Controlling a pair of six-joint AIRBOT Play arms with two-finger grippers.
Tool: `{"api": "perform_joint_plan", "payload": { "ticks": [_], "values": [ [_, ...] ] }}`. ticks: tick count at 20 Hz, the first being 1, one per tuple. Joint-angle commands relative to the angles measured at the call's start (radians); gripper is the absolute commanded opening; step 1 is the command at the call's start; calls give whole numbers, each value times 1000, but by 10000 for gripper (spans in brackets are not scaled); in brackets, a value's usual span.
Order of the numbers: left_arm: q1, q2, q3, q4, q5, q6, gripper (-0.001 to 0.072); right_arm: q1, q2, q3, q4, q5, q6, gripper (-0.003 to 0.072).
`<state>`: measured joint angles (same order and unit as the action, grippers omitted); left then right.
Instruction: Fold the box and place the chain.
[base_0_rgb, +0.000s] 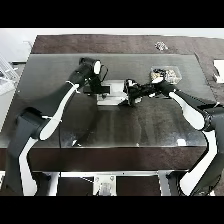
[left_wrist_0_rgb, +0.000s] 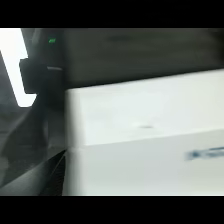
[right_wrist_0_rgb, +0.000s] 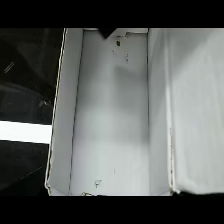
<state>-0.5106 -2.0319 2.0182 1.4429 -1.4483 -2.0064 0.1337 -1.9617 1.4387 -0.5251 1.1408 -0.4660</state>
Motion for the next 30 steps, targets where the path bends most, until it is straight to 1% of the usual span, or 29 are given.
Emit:
{"api": "perform_joint_plan", "payload": {
  "ticks": [1, 2, 4, 8, 11, 13, 15, 17, 18, 19, 20, 21, 22, 23, 25, 26, 28, 30],
  "values": [
    [12, 29, 3, -26, -15, 33, 489, 0, 0, 0, 1, 5, 2, 578],
    [18, 44, 3, -37, -19, 54, 489, 0, 0, 0, 1, 5, 2, 577],
    [43, 72, 3, -109, -44, 136, 489, 0, 0, 0, 1, 5, 2, 577],
    [131, 143, 2, -280, -159, 405, 489, 0, 0, 0, 1, 5, 2, 577],
    [210, 190, 0, -372, -224, 632, 489, 0, 0, 0, 1, 5, 2, 577],
    [266, 200, 0, -453, -239, 841, 489, 0, 0, 0, 1, 5, 2, 577],
    [308, 197, -8, -454, -237, 977, 488, 0, 0, 0, 1, 5, 2, 577],
    [339, 193, -47, -481, -238, 1161, 487, 0, 0, 0, 1, 5, 2, 577],
    [349, 193, -77, -473, -220, 1239, 489, 0, 0, 0, 1, 5, 2, 577],
    [361, 193, -115, -474, -181, 1342, 489, 0, 0, 0, 1, 5, 2, 577],
    [373, 193, -162, -475, -106, 1465, 497, 0, 0, 0, 1, 5, 2, 577],
    [376, 193, -211, -477, -25, 1560, 633, 0, 0, 0, 1, 5, 2, 577],
    [377, 193, -267, -482, 60, 1641, 720, 0, 0, 0, 1, 5, 2, 577],
    [377, 193, -310, -508, 103, 1735, 720, 0, 0, 0, 1, 5, 2, 577],
    [377, 193, -393, -587, 155, 1950, 720, 0, 0, 0, 1, 5, 2, 578],
    [378, 193, -433, -643, 188, 2028, 720, 0, 0, 0, 1, 5, 2, 577],
    [389, 193, -500, -712, 246, 2123, 720, 0, 0, 0, 1, 5, 2, 577],
    [388, 192, -541, -723, 259, 2174, 720, 0, 0, 0, 1, 5, 2, 577]
  ]
}}
